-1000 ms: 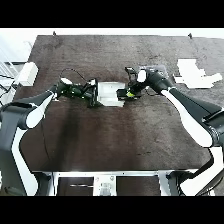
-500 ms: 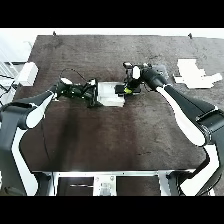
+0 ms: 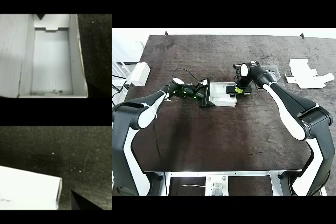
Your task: Fold the box and place the chain.
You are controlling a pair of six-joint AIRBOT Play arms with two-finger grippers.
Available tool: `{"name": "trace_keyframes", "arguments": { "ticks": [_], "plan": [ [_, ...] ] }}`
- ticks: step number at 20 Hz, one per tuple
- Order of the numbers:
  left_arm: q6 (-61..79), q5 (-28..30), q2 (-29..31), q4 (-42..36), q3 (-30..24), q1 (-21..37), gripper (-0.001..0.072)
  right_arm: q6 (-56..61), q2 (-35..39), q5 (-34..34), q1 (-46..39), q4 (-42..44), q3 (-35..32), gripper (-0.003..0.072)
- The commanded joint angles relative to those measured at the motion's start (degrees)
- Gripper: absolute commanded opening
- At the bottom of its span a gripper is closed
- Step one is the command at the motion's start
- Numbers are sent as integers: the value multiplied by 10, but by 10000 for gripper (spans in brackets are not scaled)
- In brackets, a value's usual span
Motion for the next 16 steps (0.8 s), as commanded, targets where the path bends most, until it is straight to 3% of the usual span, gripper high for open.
{"name": "trace_keyframes", "arguments": {
  "ticks": [1, 5, 13, 16],
  "plan": [
    [0, 0, 0, 0, 0, 0, 543, 10, -10, 26, 2, -9, 10, 404],
    [0, 0, 0, 0, 0, 0, 542, 29, -15, 29, 10, -26, 10, 362],
    [0, 0, 0, 0, 0, 0, 543, 86, -15, 32, 22, -68, 10, 354],
    [0, 1, 0, 0, 0, 0, 543, 103, -15, 22, 28, -70, 10, 220]
  ]
}}
